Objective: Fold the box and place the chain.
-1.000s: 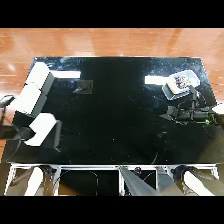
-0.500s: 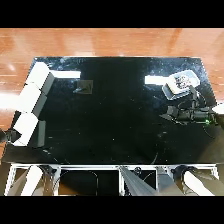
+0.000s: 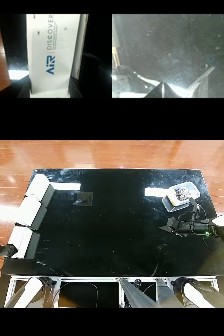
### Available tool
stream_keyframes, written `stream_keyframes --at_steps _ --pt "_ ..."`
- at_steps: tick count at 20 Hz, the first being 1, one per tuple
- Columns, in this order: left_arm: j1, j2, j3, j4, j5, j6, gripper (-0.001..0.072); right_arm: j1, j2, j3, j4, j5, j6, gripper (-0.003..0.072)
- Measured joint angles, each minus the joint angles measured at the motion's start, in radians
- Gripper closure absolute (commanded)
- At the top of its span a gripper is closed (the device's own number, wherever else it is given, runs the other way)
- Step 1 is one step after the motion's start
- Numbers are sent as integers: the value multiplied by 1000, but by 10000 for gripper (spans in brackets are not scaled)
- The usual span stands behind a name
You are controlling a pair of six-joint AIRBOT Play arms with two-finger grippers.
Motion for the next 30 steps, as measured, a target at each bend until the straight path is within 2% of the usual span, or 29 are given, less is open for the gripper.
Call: stream_keyframes --at_steps 7,13,14,15,16,17,24,28,29,30 --pt "2 -28 10 -30 -88 3 691 0 0 0 0 1 16 653" --pt "2 -31 50 -43 -84 3 689 0 0 0 0 2 18 653" --pt "2 -32 52 -45 -84 3 635 0 0 0 0 2 18 653" --pt "2 -33 55 -45 -83 3 454 0 0 0 0 2 18 653" --pt "2 -34 56 -45 -81 3 178 0 0 0 0 2 18 653" --pt "2 -34 57 -45 -81 3 93 0 0 0 0 3 18 653" --pt "2 -30 65 -39 -69 -12 91 0 0 0 -1 6 18 653" --pt "-5 -8 159 -58 -104 -113 109 0 0 27 -2 -1 -7 653" --pt "-11 -4 201 -91 -128 -151 181 2 0 56 -2 -10 -23 653" --pt "-25 -1 241 -147 -158 -189 361 8 -1 94 -7 -21 -32 653"
